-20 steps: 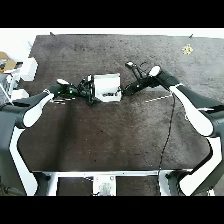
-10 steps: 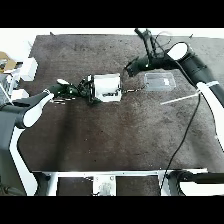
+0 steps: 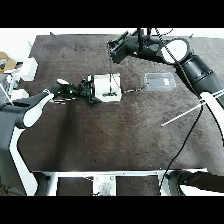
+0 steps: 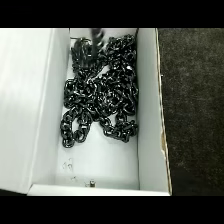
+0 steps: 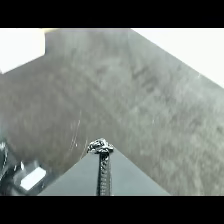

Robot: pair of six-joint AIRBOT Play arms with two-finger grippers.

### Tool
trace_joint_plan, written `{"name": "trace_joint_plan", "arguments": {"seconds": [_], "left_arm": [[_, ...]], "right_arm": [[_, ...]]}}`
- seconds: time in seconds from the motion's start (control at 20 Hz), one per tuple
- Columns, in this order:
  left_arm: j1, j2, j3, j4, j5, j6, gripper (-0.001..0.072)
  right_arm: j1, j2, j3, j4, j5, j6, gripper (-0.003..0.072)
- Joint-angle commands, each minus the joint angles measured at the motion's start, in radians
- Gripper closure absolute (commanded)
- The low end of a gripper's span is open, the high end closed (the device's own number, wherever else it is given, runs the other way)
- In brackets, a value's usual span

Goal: Fold the box and place the chain.

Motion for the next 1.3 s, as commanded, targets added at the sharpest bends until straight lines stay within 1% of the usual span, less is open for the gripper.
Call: {"name": "trace_joint_plan", "arguments": {"seconds": [0.0, 0.1, 0.15, 0.25, 0.3, 0.35, 0.4, 0.6, 0.7, 0.8, 0.9, 0.95, 1.0, 1.1, 1.25], "left_arm": [[0.000, 0.001, 0.000, 0.000, 0.000, 0.000, 0.0362], [0.000, 0.001, 0.000, 0.000, 0.000, 0.000, 0.0362], [0.000, 0.001, 0.000, 0.000, 0.000, 0.000, 0.0362], [0.000, 0.001, 0.000, 0.000, 0.000, 0.000, 0.0362], [0.000, 0.001, 0.000, 0.000, 0.000, 0.000, 0.0362], [0.000, 0.001, 0.000, 0.000, 0.000, 0.000, 0.0362], [0.000, 0.001, 0.000, 0.000, 0.000, 0.000, 0.0362], [0.000, 0.001, 0.000, 0.000, 0.000, 0.000, 0.0362], [0.000, 0.001, 0.000, 0.000, 0.000, 0.000, 0.0362], [0.000, 0.001, 0.000, 0.000, 0.000, 0.000, 0.0361], [0.000, 0.001, 0.000, 0.000, 0.000, 0.000, 0.0362], [0.000, 0.001, 0.000, 0.000, 0.000, 0.000, 0.0362], [0.000, 0.001, 0.000, 0.000, 0.000, 0.000, 0.0362], [0.000, 0.001, 0.000, 0.000, 0.000, 0.000, 0.0362], [0.000, 0.001, 0.000, 0.000, 0.000, 0.000, 0.0362]], "right_arm": [[0.026, -0.013, -0.001, -0.014, 0.030, 0.036, 0.0680], [0.026, -0.055, -0.006, -0.073, 0.149, 0.091, 0.0680], [0.026, -0.079, -0.022, -0.104, 0.185, 0.116, 0.0680], [0.024, -0.121, -0.075, -0.154, 0.192, 0.142, 0.0670], [0.019, -0.135, -0.100, -0.171, 0.196, 0.142, 0.0454], [0.010, -0.142, -0.114, -0.188, 0.216, 0.141, 0.0332], [-0.009, -0.140, -0.123, -0.198, 0.240, 0.155, 0.0391], [-0.174, -0.128, -0.125, -0.198, 0.340, 0.260, 0.0390], [-0.282, -0.128, -0.162, -0.198, 0.338, 0.359, 0.0390], [-0.372, -0.129, -0.242, -0.197, 0.283, 0.433, 0.0389], [-0.430, -0.131, -0.337, -0.196, 0.165, 0.505, 0.0388], [-0.442, -0.139, -0.370, -0.190, 0.105, 0.539, 0.0359], [-0.444, -0.155, -0.391, -0.174, 0.052, 0.560, 0.0219], [-0.431, -0.202, -0.392, -0.106, 0.000, 0.552, 0.0248], [-0.380, -0.261, -0.391, -0.046, -0.106, 0.548, 0.0249]]}}
